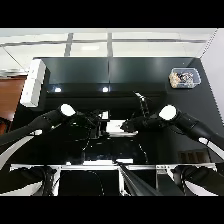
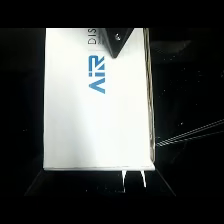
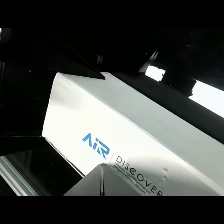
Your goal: Fold the box and place the chain.
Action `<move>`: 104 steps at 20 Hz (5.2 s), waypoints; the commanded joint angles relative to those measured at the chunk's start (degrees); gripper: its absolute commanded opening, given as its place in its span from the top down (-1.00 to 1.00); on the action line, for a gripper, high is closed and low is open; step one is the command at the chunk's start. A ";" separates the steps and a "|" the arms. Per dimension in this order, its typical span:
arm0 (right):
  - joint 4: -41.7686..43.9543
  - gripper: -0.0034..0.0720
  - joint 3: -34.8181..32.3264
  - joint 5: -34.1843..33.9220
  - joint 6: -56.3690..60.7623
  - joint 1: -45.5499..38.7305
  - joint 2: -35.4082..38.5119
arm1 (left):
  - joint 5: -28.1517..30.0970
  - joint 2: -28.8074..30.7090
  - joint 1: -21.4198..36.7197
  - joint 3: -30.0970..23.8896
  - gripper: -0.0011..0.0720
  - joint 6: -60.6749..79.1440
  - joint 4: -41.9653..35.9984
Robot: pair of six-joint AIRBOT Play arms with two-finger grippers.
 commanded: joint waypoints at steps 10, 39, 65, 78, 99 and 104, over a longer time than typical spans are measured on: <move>-14.93 0.86 1.81 13.07 1.29 -19.39 20.06 | -0.55 4.90 0.07 3.21 -1.00 -10.67 9.07; -24.02 0.86 -0.31 6.71 8.13 -27.74 21.40 | -19.04 -13.84 -15.93 33.55 -0.98 -44.54 35.34; -25.94 0.86 -0.31 6.29 8.28 -27.74 21.40 | -28.28 18.84 65.72 11.96 -0.12 -81.44 57.94; -25.27 0.86 -0.31 7.37 8.33 -27.74 21.40 | -16.39 9.27 61.02 20.90 -1.00 -72.52 45.13; -29.14 0.86 -0.33 3.28 8.28 -27.74 21.38 | 0.13 35.28 27.32 -6.12 0.91 -92.02 37.42; -29.14 0.86 -0.33 3.28 8.28 -27.74 21.38 | -0.13 35.87 27.26 -6.45 0.91 -92.02 37.55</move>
